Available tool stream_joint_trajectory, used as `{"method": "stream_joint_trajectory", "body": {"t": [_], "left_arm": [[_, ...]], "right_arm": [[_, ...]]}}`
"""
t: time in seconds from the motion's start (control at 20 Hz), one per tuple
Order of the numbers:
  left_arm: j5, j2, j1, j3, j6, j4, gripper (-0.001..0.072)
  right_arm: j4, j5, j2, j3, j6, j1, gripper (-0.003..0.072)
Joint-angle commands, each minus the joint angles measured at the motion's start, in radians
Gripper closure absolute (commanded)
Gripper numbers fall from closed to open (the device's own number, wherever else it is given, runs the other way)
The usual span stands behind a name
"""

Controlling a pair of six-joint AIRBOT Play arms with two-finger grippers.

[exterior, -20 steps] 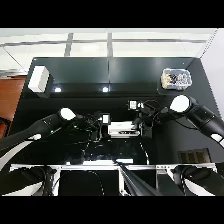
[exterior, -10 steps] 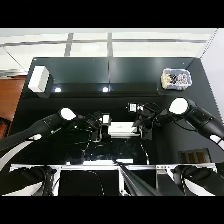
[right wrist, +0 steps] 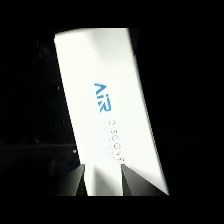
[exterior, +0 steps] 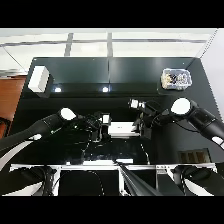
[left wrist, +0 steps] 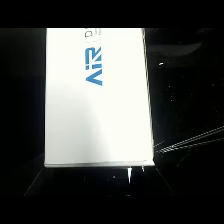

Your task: Fold the box and place the chain.

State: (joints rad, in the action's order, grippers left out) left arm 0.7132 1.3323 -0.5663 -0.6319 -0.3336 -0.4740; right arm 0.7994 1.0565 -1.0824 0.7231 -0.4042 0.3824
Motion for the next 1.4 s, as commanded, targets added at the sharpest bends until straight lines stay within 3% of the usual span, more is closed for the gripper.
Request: {"method": "stream_joint_trajectory", "body": {"t": [0.0,0.05,0.1,0.2,0.4,0.8,1.1,1.35], "left_arm": [[0.0,0.0,0.0,0.0,0.0,0.0,0.0358],[0.0,0.0,0.0,0.0,0.0,0.0,0.0358],[0.0,0.0,0.0,0.0,0.0,0.0,0.0358],[0.0,0.0,0.0,0.0,0.0,0.0,0.0358],[0.0,0.0,0.0,0.0,0.0,0.0,0.0358],[0.0,0.0,0.0,0.0,0.0,0.0,0.0358],[0.0,0.0,0.0,0.0,0.0,0.0,0.0358],[0.0,0.0,0.0,0.0,0.0,0.0,0.0358]], "right_arm": [[-0.064,0.034,0.032,0.007,-0.327,-0.031,0.0425],[-0.072,0.042,0.032,0.001,-0.442,-0.039,0.0511],[-0.072,0.042,0.032,-0.008,-0.552,-0.039,0.0671],[-0.136,0.035,0.028,-0.043,-0.673,-0.04,0.0675],[-0.318,-0.012,-0.006,-0.112,-0.656,-0.039,0.0675],[-0.242,-0.096,-0.105,-0.134,-0.658,-0.04,0.0674],[-0.242,-0.121,-0.11,-0.133,-0.645,-0.04,0.0674],[-0.219,0.036,-0.047,-0.027,-0.568,-0.061,0.0675]]}}
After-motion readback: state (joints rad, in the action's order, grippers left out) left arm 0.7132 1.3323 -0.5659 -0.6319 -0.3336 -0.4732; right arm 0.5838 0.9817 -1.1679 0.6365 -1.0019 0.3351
